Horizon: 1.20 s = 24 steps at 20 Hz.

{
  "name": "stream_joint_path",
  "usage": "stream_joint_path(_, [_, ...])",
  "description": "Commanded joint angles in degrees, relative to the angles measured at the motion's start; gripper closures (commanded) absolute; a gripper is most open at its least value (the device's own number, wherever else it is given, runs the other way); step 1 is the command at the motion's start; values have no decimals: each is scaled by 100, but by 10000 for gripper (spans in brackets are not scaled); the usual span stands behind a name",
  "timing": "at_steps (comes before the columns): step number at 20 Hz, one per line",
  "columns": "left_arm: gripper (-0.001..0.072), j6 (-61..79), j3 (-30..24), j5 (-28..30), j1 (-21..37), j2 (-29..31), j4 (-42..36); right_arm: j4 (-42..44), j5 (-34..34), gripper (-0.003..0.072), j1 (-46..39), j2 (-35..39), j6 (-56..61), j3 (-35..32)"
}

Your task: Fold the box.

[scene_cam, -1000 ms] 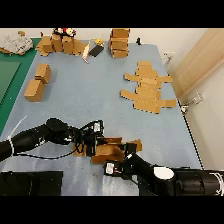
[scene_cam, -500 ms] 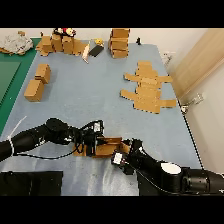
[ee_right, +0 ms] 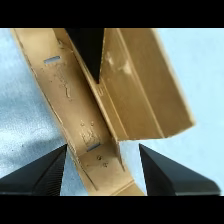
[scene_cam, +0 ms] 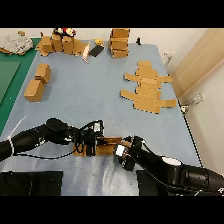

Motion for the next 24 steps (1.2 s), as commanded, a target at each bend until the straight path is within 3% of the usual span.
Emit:
stream_joint_path(1, [699,0,7,0,0,2,2,1884,605,-24,-925,-2,-2212,0])
stream_joint_path(6, [698,0,7,2,0,2,2,5899,348,-25,-2710,-286,-6994,42])
stream_joint_path(8, [699,0,7,0,0,2,2,6693,-81,-25,-3217,-752,-8227,258])
stream_joint_path(15, [699,0,7,2,0,2,2,7412,-1193,-25,-3993,-2273,-9997,1054])
stream_joint_path(24, [699,2,7,2,0,2,2,7250,-1143,-23,-3991,-2142,-9783,1108])
